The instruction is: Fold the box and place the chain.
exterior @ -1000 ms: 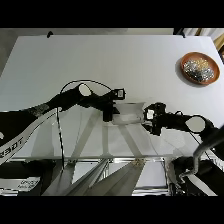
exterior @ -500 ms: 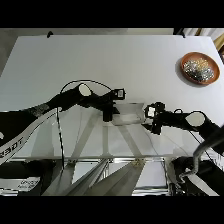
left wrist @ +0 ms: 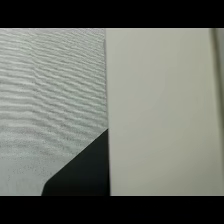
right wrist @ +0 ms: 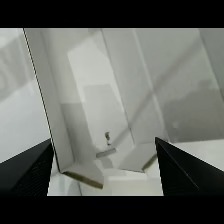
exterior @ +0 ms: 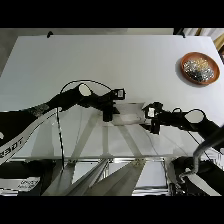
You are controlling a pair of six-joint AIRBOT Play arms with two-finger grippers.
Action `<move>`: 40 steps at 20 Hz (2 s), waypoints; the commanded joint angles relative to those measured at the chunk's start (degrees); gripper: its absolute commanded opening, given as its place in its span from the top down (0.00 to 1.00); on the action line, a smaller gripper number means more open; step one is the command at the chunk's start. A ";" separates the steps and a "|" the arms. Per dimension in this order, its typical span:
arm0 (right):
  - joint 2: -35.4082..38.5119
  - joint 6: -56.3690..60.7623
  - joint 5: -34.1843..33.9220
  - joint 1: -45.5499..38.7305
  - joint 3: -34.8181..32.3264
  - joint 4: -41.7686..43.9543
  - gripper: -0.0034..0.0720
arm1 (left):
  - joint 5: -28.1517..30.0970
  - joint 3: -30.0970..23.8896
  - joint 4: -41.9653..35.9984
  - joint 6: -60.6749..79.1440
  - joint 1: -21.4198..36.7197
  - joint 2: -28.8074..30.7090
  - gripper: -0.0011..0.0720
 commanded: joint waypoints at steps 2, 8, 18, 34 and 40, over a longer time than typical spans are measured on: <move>-1.84 -3.45 3.72 -0.61 0.04 1.57 0.07 | 0.02 -0.02 0.02 0.00 -0.04 0.04 0.97; -1.81 -3.43 7.61 -5.44 2.89 -1.73 0.08 | 0.02 -0.02 0.02 0.00 -0.04 0.04 0.97; -3.43 -3.43 7.67 -7.34 4.20 -1.20 0.08 | 0.02 -0.02 0.02 0.00 -0.04 0.04 0.97; -8.74 -5.38 8.83 -7.52 6.93 2.25 0.07 | 0.00 -0.02 0.02 0.00 -0.04 0.04 0.97; -10.25 -5.38 9.38 -6.80 6.93 2.05 0.08 | 0.02 -0.02 0.02 0.00 -0.04 0.04 0.97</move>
